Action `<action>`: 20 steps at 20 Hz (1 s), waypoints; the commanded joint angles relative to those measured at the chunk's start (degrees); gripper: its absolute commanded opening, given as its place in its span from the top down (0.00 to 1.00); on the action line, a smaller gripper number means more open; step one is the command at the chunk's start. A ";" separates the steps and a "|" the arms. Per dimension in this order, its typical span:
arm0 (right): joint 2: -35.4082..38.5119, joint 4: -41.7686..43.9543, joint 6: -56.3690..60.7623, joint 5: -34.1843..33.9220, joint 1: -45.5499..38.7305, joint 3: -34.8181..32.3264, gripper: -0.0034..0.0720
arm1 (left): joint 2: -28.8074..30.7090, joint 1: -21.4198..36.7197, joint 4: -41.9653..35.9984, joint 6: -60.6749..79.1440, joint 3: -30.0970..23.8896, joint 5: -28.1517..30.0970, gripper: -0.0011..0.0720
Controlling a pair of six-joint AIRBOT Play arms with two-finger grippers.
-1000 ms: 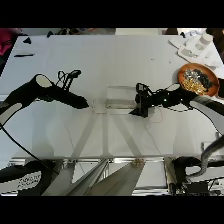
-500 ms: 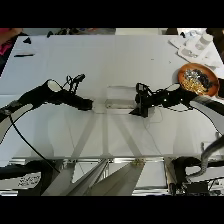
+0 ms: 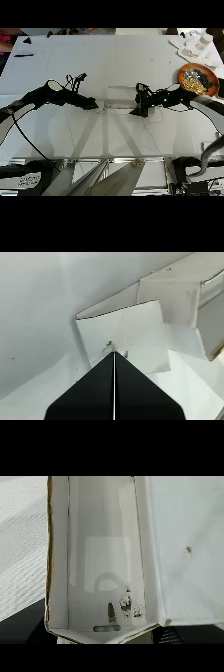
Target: Fold the box and place the chain.
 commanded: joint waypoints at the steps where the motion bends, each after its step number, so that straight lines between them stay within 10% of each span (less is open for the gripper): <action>1: -0.02 0.02 0.02 0.02 -0.02 0.02 0.29 | 0.59 0.11 -1.44 1.01 -0.02 -1.25 0.97; 20: -0.02 0.02 0.02 0.02 -0.02 0.02 0.29 | -0.20 -0.35 8.00 -4.87 -1.07 2.95 0.97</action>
